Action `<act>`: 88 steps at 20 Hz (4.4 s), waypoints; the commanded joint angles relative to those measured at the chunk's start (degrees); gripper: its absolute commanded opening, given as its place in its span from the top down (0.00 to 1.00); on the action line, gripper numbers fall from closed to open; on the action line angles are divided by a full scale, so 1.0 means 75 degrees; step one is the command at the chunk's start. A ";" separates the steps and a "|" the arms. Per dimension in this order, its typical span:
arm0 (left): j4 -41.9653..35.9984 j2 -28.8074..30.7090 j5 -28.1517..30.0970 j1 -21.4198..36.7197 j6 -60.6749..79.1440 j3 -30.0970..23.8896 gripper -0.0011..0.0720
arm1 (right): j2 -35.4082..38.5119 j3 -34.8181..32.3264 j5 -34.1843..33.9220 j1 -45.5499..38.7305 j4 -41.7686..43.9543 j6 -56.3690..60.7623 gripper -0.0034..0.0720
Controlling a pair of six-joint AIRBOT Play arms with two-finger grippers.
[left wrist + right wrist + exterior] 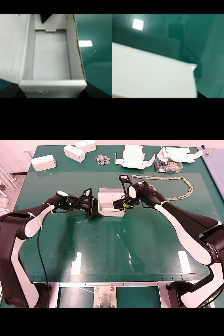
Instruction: Fold the box and place the chain.
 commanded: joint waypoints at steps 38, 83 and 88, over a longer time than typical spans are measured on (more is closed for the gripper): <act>0.0000 0.0006 0.0012 0.0000 0.0000 0.0006 0.34 | -0.0673 0.1687 0.2177 -0.0283 0.0259 -0.0105 0.35; 0.0000 0.0006 -0.0003 0.0000 -0.0003 0.0006 0.34 | -0.1664 0.1396 -0.1480 -0.4447 0.2661 -0.7836 0.13; 0.0000 0.0006 0.0000 0.0000 -0.0003 0.0006 0.34 | -0.1807 0.1399 -0.1361 -0.4450 0.2684 -0.7912 0.31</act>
